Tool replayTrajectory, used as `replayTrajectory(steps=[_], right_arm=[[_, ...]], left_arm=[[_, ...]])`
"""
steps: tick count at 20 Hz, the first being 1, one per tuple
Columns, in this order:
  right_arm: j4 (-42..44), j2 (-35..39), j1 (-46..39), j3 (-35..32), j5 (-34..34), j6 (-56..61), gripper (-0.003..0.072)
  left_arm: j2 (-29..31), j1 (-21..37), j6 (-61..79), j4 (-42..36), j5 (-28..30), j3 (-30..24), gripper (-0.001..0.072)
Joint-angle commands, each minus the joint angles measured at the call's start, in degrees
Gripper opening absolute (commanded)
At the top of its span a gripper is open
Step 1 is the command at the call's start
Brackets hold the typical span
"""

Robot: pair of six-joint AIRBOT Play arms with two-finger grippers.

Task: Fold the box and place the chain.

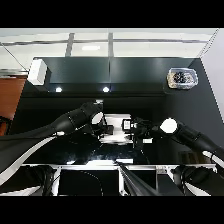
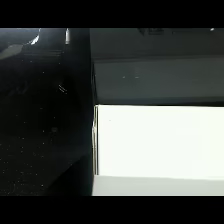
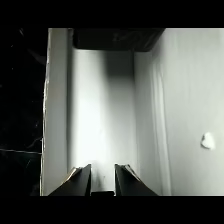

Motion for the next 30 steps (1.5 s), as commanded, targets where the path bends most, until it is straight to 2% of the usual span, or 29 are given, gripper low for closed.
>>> replayTrajectory(steps=[1, 4, 6, 7, 8, 9, 11, 12, 13, 14, 15, 18, 20, 22, 25, 28, 29, 30], right_arm=[[0.83, -0.26, 0.31, 0.02, -0.72, 0.2, 0.0171], [0.7, -0.26, 0.31, 0.02, 0.44, 0.37, 0.0173], [0.7, -0.26, 0.31, 0.02, -0.42, 1.29, 0.039], [0.59, -0.26, 0.31, 0.02, -0.52, 1.29, 0.0385], [0.31, -0.26, 0.31, 0.02, -0.5, 1.51, 0.0258], [0.35, -0.26, 0.31, 0.02, -0.5, 1.97, 0.0215], [0.42, -0.26, 0.31, 0.02, -1.16, 2.38, 0.033], [0.42, -0.26, 0.31, 0.02, -1.6, 2.8, 0.033], [0.42, -0.26, 0.31, 0.02, -1.81, 3.3, 0.0324], [0.35, -0.26, 0.31, 0.02, -1.77, 3.63, 0.0199], [0.35, -0.26, 0.31, 0.02, -1.75, 4.72, 0.0171], [-0.79, 0.24, -0.09, 0.09, -1.66, 8.74, 0.017], [-4.94, 3.02, -2.1, 0.74, -0.55, 16.61, 0.017], [-7.63, 7.37, -6.75, 2.56, 4.39, 27.76, 0.017], [-7.61, 13.99, -16.55, 4.63, 14.75, 36.63, 0.017], [-9.7, 15.54, -28.28, 4.59, 17.2, 49.33, 0.0167], [-12.17, 15.54, -31.45, 4.5, 16.68, 52.54, 0.0057], [-15.08, 15.45, -34.67, 4.35, 15.82, 56.06, 0.0007]], left_arm=[[0.0, 0.02, 0.11, 0.0, 0.37, 0.02, 0.0027], [0.0, 0.02, 0.11, -0.04, 0.09, 0.02, 0.0027], [0.0, -0.02, 0.11, -0.02, 0.15, 0.02, 0.0027], [0.0, -0.02, 0.11, -0.02, 0.15, 0.02, 0.0027], [0.0, -0.02, 0.11, -0.02, 0.15, 0.02, 0.0027], [0.0, -0.02, 0.11, -0.04, 0.15, 0.02, 0.0027], [0.0, -0.02, 0.11, -0.02, 0.15, 0.02, 0.0027], [0.0, -0.02, 0.11, -0.04, 0.15, 0.02, 0.0027], [0.0, -0.02, 0.11, -0.02, 0.17, 0.02, 0.0027], [0.0, -0.02, 0.09, -0.02, 0.22, 0.02, 0.0027], [0.0, -0.02, 0.09, 0.0, 0.39, 0.02, 0.0027], [0.0, -0.02, 0.09, 0.0, 0.79, 0.02, 0.0028], [0.0, -0.02, 0.11, 0.0, 0.76, 0.02, 0.0028], [0.0, -0.02, 0.11, 0.0, 0.76, 0.02, 0.0027], [0.0, -0.02, 0.11, 0.0, 0.74, 0.02, 0.0028], [0.0, -0.02, 0.11, 0.0, 0.85, 0.02, 0.0027], [0.0, -0.02, 0.11, -0.02, 0.85, 0.02, 0.0028], [0.0, -0.02, 0.11, -0.02, 0.85, 0.02, 0.0028]])
